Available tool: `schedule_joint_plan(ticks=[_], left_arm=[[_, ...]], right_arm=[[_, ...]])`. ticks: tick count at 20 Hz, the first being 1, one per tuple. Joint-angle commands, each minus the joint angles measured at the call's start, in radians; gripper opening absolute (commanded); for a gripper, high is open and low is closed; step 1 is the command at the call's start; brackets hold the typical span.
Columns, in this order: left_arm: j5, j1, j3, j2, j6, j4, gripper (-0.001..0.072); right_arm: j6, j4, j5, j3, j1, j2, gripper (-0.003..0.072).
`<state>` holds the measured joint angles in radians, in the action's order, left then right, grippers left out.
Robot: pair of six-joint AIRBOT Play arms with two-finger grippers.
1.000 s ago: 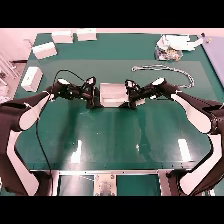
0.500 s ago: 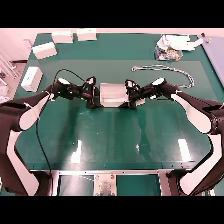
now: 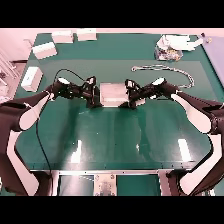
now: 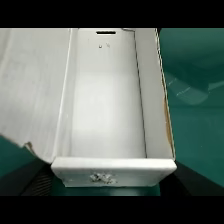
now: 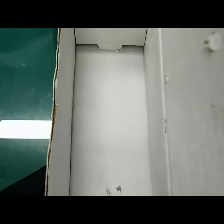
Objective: Fold the box and place the chain.
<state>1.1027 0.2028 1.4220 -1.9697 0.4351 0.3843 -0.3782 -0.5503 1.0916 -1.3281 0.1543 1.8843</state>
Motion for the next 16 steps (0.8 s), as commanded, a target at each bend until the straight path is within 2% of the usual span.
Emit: schedule_joint_plan(ticks=[1, 13, 14, 16], left_arm=[[0.013, -0.001, 0.001, 0.000, 0.012, 0.004, 0.0708], [-0.022, -0.001, 0.007, 0.000, 0.072, 0.004, 0.0707], [-0.022, -0.001, 0.007, 0.000, 0.072, 0.006, 0.0696], [-0.020, -0.001, 0.007, -0.008, 0.072, 0.002, 0.0625]], right_arm=[[0.000, 0.000, 0.002, 0.000, 0.001, -0.001, 0.0558], [0.000, 0.000, 0.002, 0.000, 0.001, -0.001, 0.0558], [0.000, 0.000, 0.002, 0.000, 0.001, -0.001, 0.0558], [0.000, 0.000, 0.002, 0.000, 0.001, -0.001, 0.0558]])
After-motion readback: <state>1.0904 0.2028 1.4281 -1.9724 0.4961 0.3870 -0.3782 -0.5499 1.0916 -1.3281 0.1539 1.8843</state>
